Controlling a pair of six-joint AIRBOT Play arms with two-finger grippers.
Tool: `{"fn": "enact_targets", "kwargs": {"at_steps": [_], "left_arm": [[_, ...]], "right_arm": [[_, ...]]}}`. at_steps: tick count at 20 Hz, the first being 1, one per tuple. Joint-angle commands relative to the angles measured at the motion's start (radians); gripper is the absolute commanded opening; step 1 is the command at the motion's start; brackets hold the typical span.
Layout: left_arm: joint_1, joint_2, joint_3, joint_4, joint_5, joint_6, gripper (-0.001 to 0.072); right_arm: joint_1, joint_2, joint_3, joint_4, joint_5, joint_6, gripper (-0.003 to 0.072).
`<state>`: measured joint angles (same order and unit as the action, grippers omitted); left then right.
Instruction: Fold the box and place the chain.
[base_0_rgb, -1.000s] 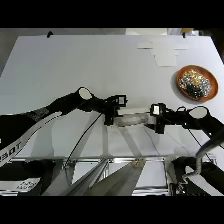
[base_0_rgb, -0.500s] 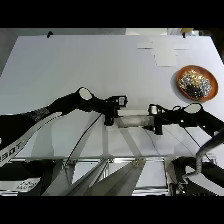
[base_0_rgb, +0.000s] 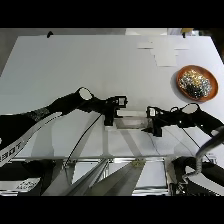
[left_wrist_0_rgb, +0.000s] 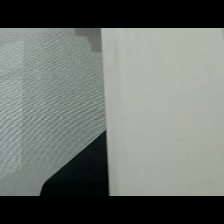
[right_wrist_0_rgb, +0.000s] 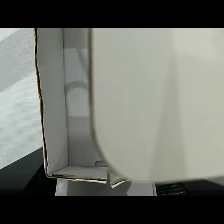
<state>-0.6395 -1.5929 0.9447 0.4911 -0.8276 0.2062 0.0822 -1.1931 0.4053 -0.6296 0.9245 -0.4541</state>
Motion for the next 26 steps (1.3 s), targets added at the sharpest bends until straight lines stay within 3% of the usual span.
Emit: {"fn": "enact_targets", "kwargs": {"at_steps": [1,13,15,18,21,26], "left_arm": [[0.000,0.000,0.001,-0.002,0.003,-0.001,0.0029],[0.000,0.000,0.001,-0.002,0.003,-0.001,0.0029],[0.000,0.000,0.001,-0.002,0.003,-0.001,0.0029],[0.000,0.000,0.001,-0.002,0.003,-0.001,0.0029],[0.000,0.000,0.001,-0.002,0.003,-0.001,0.0029],[0.000,0.000,0.001,-0.002,0.003,-0.001,0.0029]], "right_arm": [[0.005,-0.003,0.001,0.006,-0.009,-0.001,0.0539],[0.005,-0.003,0.001,0.017,-0.040,0.000,0.0514],[0.005,-0.003,0.000,0.016,-0.042,0.001,0.0398],[0.005,-0.003,0.000,0.016,-0.047,0.001,0.0376],[0.005,-0.003,0.000,0.016,-0.046,0.001,0.0417],[0.005,-0.002,0.000,0.016,-0.021,0.001,0.0417]]}}
